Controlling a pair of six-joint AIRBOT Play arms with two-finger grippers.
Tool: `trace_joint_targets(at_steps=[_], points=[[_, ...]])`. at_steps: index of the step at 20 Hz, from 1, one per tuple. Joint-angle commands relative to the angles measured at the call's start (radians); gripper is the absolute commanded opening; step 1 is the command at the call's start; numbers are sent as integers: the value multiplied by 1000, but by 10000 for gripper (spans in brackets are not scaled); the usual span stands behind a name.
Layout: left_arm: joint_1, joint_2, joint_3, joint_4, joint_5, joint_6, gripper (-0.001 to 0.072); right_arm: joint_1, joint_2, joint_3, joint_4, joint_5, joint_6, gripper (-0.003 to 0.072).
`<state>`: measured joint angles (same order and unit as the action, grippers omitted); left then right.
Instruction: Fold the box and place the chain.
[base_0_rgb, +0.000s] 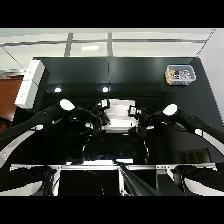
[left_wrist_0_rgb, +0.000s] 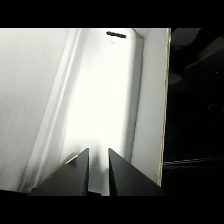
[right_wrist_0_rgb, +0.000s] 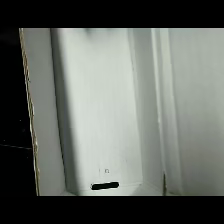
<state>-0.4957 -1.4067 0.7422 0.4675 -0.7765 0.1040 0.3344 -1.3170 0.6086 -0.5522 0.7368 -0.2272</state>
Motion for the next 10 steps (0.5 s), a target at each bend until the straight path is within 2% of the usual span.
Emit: trace_joint_targets(at_steps=[1, 8, 9, 10], points=[[-3, -8, 1, -30, 9, 0, 158, 0, -1, 0, 0, 0, 0, 196], [-3, -9, 1, 0, 9, 0, 171, 0, -1, 0, 0, 0, 0, 196], [-3, -9, 1, -1, 10, 0, 286, 0, -1, 0, 0, 0, 0, 196], [-3, -9, 1, -1, 9, 0, 360, 0, -1, 0, 0, 0, 0, 196]])
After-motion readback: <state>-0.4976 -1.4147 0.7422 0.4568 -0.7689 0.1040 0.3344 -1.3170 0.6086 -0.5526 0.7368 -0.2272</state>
